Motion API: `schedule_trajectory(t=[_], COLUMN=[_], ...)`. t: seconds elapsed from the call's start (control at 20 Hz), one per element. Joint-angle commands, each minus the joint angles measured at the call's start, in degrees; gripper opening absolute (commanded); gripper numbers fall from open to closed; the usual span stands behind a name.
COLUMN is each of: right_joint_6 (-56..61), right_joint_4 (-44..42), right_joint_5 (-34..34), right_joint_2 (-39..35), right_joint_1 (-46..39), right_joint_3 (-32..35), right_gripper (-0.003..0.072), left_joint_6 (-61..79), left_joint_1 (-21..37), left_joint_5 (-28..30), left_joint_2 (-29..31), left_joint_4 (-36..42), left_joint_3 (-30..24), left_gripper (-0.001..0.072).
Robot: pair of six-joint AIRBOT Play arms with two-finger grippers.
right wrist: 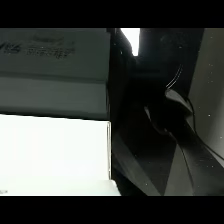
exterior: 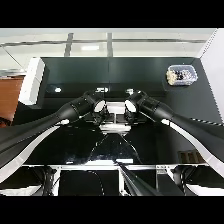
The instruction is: Fold the box and place the chain.
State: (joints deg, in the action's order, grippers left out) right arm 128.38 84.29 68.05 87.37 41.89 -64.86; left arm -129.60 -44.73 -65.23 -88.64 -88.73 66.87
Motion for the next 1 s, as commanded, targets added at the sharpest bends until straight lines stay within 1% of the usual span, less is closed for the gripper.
schedule_trajectory(t=[0.0, 0.15, 0.2, 0.25, 0.3, 0.75, 0.95], right_joint_6=[0.2, 0.2, 0.2, 0.2, 0.2, 0.2, -2.0], right_joint_4=[0.2, 0.2, 0.2, 0.1, 0.1, -0.3, -4.2], right_joint_5=[0.1, 0.2, 0.2, 0.3, 0.5, 1.0, 0.3], right_joint_2=[0.2, 0.1, 0.0, -0.1, -0.2, -0.4, 0.1], right_joint_1=[0.1, 0.1, 0.1, 0.0, 0.0, -0.9, -2.1], right_joint_3=[-0.1, -0.1, -0.1, -0.1, -0.2, -0.1, 0.0], right_gripper=[0.0019, 0.0023, 0.0105, 0.0241, 0.0256, 0.0255, 0.0254], left_joint_6=[0.2, 0.2, 0.2, 0.2, 0.2, 0.2, 0.2], left_joint_1=[0.0, 0.0, 0.0, 0.0, 0.0, 0.0, 0.0], left_joint_5=[0.3, 0.2, 0.2, 0.2, 0.2, 0.2, 0.2], left_joint_2=[0.0, 0.0, 0.0, 0.0, 0.0, 0.0, 0.0], left_joint_4=[-0.2, -0.2, -0.2, -0.2, -0.2, -0.2, -0.2], left_joint_3=[0.1, 0.1, 0.1, 0.1, 0.1, 0.1, 0.1], left_gripper=[0.0027, 0.0027, 0.0027, 0.0027, 0.0027, 0.0027, 0.0027])
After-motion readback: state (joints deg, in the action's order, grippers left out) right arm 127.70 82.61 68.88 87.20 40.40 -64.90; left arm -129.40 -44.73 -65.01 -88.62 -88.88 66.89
